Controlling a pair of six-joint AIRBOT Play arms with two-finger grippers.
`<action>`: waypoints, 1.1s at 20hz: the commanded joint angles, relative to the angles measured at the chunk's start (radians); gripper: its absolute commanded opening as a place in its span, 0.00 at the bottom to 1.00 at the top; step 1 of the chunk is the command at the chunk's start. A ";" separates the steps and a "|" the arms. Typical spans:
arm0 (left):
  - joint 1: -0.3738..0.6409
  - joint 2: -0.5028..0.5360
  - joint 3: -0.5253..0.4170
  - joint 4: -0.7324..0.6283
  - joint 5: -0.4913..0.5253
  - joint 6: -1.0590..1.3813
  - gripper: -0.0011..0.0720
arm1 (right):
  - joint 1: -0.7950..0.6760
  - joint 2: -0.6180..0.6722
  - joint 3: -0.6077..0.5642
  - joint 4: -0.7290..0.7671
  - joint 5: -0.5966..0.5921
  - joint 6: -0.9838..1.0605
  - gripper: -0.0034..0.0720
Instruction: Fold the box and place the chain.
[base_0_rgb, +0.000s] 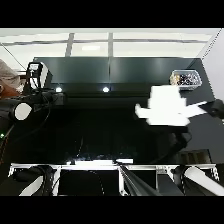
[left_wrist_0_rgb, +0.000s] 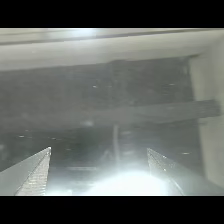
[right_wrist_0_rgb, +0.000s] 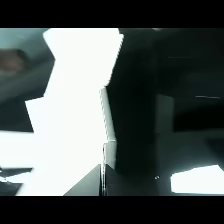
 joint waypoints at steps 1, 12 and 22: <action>0.000 -0.001 0.001 -0.131 0.002 0.015 0.99 | 0.220 0.210 -0.278 0.220 -0.179 -0.044 0.07; 0.055 -0.508 0.286 -0.974 -0.491 0.569 0.99 | 1.007 0.387 -0.492 0.380 -0.796 -0.039 0.07; -0.013 -0.916 0.462 -1.095 -0.914 0.795 0.99 | 1.053 0.387 -0.492 0.381 -0.769 -0.035 0.07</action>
